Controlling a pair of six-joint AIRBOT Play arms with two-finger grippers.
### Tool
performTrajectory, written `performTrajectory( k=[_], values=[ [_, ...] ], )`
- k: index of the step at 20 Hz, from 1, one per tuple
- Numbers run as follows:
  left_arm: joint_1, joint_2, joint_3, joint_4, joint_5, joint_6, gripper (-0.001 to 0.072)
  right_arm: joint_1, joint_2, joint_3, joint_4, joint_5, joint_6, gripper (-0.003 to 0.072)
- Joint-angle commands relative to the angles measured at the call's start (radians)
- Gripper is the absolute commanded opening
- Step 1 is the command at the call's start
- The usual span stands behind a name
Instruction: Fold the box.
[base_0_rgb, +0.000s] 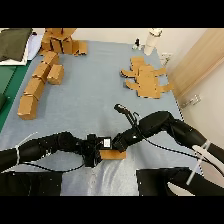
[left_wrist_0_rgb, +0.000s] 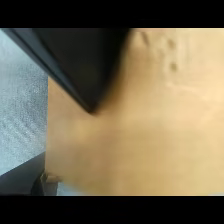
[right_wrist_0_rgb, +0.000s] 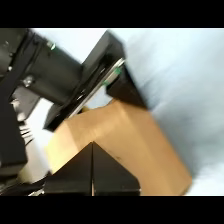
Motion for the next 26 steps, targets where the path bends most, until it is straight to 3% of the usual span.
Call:
performTrajectory(
  k=[1, 6, 13, 22, 26],
  values=[
    [0.0, 0.0, 0.0, 0.0, 0.0, 0.0, 0.0524, 0.006, 0.123, -0.03, -0.093, 0.101, -0.01, 0.0],
    [0.0, 0.0, 0.0, 0.0, 0.0, 0.0, 0.0524, 0.028, 0.164, -0.098, -0.132, 0.141, -0.01, 0.0001],
    [0.0, 0.0, 0.0, 0.0, 0.0, 0.0, 0.0524, 0.221, 0.166, -0.12, -0.267, 0.306, 0.041, 0.0],
    [0.0, 0.0, 0.0, 0.0, 0.0, 0.0, 0.0523, 0.272, 0.172, -0.102, -0.406, 0.341, 0.055, 0.0002],
    [0.0, 0.0, 0.0, 0.0, 0.0, 0.0, 0.0524, 0.311, 0.261, -0.104, -0.468, 0.342, 0.055, 0.0002]
  ],
)
